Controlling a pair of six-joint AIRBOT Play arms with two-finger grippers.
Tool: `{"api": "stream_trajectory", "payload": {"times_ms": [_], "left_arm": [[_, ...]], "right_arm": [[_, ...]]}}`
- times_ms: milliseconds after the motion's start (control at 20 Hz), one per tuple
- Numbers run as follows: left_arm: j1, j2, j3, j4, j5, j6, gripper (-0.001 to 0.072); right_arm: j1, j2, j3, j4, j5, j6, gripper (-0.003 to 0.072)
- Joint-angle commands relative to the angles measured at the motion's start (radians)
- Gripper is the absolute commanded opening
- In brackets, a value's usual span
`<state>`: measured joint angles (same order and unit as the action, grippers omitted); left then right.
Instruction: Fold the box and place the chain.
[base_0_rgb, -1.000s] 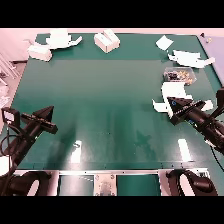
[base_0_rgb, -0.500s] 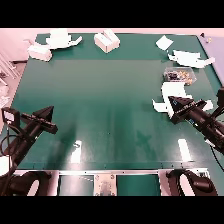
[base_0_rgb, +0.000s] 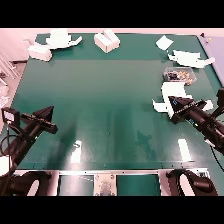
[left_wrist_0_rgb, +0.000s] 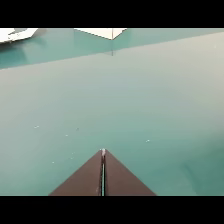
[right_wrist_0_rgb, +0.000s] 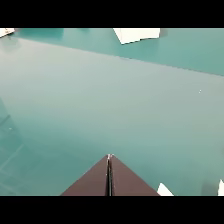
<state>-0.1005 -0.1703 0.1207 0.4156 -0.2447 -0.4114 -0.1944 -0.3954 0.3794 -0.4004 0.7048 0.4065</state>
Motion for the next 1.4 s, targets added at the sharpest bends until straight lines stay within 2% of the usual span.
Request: {"api": "stream_trajectory", "payload": {"times_ms": [0, 150, 200, 250, 300, 400, 500, 600, 750, 800, 850, 950, 1100, 1200, 1350], "left_arm": [[0.000, 0.001, 0.000, 0.000, 0.000, 0.000, 0.0023], [0.000, 0.001, 0.000, 0.000, 0.000, 0.000, 0.0023], [0.000, 0.001, 0.000, 0.000, 0.001, 0.000, 0.0023], [0.000, 0.001, 0.000, 0.000, 0.000, 0.000, 0.0023], [0.000, 0.001, 0.000, 0.000, 0.000, 0.000, 0.0023], [0.000, 0.001, 0.000, 0.000, 0.000, 0.000, 0.0023], [0.000, 0.001, 0.000, 0.000, 0.000, 0.000, 0.0023], [0.000, 0.001, 0.000, 0.000, 0.000, 0.000, 0.0023], [0.000, 0.001, 0.000, 0.000, 0.000, 0.000, 0.0023], [0.000, 0.001, 0.000, 0.000, 0.000, 0.000, 0.0023], [0.000, 0.001, 0.000, 0.000, 0.000, 0.000, 0.0023], [0.000, 0.001, 0.000, 0.000, 0.000, 0.000, 0.0023], [0.000, 0.001, 0.000, 0.000, 0.002, 0.000, 0.0023], [0.000, 0.001, 0.000, 0.000, 0.001, 0.000, 0.0023], [0.000, 0.001, 0.000, 0.000, 0.000, 0.000, 0.0023]], "right_arm": [[0.000, 0.001, -0.001, 0.002, 0.002, 0.001, 0.0007], [0.000, 0.001, 0.002, 0.000, 0.001, -0.008, 0.0009], [0.000, 0.001, 0.008, -0.002, -0.005, -0.035, 0.0095], [-0.001, -0.001, 0.018, -0.003, -0.032, -0.042, 0.0277], [-0.004, -0.008, 0.033, -0.003, -0.070, -0.041, 0.0298], [-0.053, -0.058, 0.078, -0.005, -0.095, -0.034, 0.0293], [-0.142, -0.158, 0.149, -0.074, -0.046, 0.021, 0.0292], [-0.256, -0.302, 0.241, -0.143, 0.071, 0.074, 0.0292], [-0.427, -0.540, 0.379, -0.159, 0.277, 0.092, 0.0290], [-0.475, -0.612, 0.417, -0.158, 0.326, 0.091, 0.0289], [-0.509, -0.662, 0.442, -0.158, 0.323, 0.091, 0.0289], [-0.571, -0.719, 0.466, -0.119, 0.291, 0.091, 0.0294], [-0.626, -0.724, 0.483, -0.051, 0.314, 0.061, 0.0295], [-0.637, -0.756, 0.556, -0.127, 0.341, 0.111, 0.0295], [-0.641, -0.871, 0.714, -0.230, 0.405, 0.195, 0.0294]]}}
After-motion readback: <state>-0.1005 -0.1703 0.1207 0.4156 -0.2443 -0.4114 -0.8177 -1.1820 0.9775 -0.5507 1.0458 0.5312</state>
